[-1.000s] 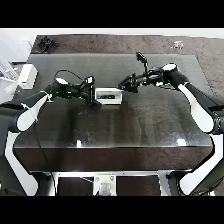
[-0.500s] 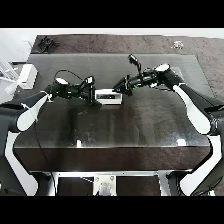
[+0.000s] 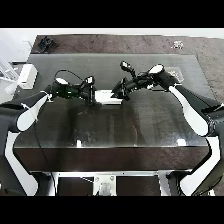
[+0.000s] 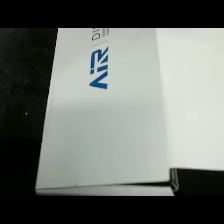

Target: Fold the box and place the chain.

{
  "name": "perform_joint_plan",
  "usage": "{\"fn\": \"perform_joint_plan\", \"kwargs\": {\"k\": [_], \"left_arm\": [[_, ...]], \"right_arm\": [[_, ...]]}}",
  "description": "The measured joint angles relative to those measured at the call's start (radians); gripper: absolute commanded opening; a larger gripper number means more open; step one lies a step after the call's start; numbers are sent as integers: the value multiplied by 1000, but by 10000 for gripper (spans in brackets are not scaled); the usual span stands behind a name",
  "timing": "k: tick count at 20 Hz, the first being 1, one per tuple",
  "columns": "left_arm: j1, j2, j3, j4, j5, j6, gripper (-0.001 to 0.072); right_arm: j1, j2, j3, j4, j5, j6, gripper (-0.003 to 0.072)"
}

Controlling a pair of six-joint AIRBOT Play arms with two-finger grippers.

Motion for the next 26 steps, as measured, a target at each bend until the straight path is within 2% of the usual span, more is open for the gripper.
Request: {"fn": "perform_joint_plan", "kwargs": {"k": [9,20,26], "left_arm": [[0,0,0,0,0,0,511],[0,0,0,0,1,0,511],[0,0,0,0,0,0,511]], "right_arm": [[27,0,0,-11,-40,-44,433],[37,0,0,-26,-102,-94,432],[37,0,0,-34,-33,-117,417]]}}
